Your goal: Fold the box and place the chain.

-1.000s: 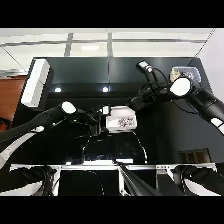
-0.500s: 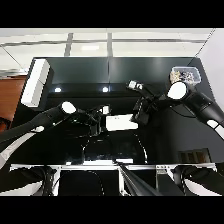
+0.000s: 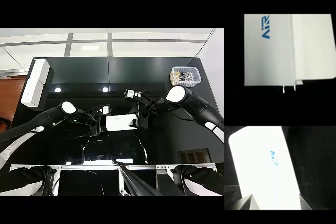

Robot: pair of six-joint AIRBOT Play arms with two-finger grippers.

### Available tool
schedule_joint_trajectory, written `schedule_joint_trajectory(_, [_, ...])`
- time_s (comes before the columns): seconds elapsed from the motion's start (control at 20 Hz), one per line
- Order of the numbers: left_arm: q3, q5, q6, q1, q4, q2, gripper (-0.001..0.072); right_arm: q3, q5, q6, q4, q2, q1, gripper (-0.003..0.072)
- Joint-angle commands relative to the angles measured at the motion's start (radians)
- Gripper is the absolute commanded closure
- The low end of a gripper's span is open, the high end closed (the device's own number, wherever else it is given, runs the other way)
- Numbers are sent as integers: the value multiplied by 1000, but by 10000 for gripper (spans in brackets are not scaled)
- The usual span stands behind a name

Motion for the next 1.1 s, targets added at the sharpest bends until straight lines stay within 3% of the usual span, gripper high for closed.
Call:
schedule_joint_trajectory(0.0, [-1, 0, 0, -1, 0, 0, 303, -1, 18, -63, 21, 0, 4, -15])
schedule_joint_trajectory(0.3, [-1, 0, 0, -2, 0, 0, 303, -1, -18, -64, -77, -3, 36, -16])
schedule_joint_trajectory(0.65, [-1, 0, 0, -2, 0, 0, 303, -1, -71, -39, -68, -3, 32, -14])
schedule_joint_trajectory(0.7, [-1, 0, 0, -2, 0, 0, 303, -1, -67, -39, -68, -3, 32, 34])
schedule_joint_trajectory(0.75, [-1, 0, 0, -2, 0, 0, 303, -1, -58, -30, -68, -3, 32, 222])
schedule_joint_trajectory(0.8, [-1, 0, 0, -2, 0, 0, 303, -1, -51, -13, -68, -3, 32, 295])
schedule_joint_trajectory(0.85, [-1, 0, 0, -2, 0, 0, 303, -1, -42, -10, -68, -3, 32, 295])
schedule_joint_trajectory(0.95, [-1, 0, 0, -2, 0, 0, 303, -1, -22, -10, -68, -3, 32, 388])
schedule_joint_trajectory(1.05, [-1, 0, 0, -2, 0, 0, 304, -1, -15, -9, -68, -3, 32, 390])
